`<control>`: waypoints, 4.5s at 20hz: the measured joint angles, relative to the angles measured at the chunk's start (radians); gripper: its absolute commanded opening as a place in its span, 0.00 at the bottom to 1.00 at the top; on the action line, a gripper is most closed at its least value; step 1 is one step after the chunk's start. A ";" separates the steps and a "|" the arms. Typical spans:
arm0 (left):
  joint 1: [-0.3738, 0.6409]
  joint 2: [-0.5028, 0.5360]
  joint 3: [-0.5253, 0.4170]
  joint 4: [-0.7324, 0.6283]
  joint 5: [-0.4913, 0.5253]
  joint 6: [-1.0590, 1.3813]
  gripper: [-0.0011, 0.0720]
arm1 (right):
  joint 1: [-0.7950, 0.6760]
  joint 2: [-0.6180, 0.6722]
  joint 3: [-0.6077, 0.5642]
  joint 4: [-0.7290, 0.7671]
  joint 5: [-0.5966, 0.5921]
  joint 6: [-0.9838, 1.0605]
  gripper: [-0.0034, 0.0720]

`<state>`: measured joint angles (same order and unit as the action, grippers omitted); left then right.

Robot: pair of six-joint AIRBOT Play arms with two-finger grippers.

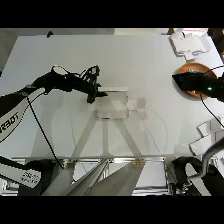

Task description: Fold the box and place the chain.

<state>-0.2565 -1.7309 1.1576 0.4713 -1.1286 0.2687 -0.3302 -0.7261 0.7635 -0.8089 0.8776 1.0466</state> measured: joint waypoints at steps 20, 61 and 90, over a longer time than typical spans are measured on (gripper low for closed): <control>0.000 0.000 0.000 0.119 -0.013 -0.052 0.03 | 0.000 0.000 0.000 0.040 0.151 -0.197 0.65; 0.000 0.000 0.000 0.121 -0.012 -0.052 0.03 | 0.582 -0.436 -0.233 0.107 -0.306 -1.232 0.97; 0.000 0.000 0.000 0.121 -0.013 -0.052 0.03 | 0.610 -0.525 -0.234 0.422 -0.431 -1.149 0.97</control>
<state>-0.2565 -1.7309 1.1580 0.5919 -1.1412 0.2165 0.2802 -1.2510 0.5293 -0.3866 0.4469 -0.1028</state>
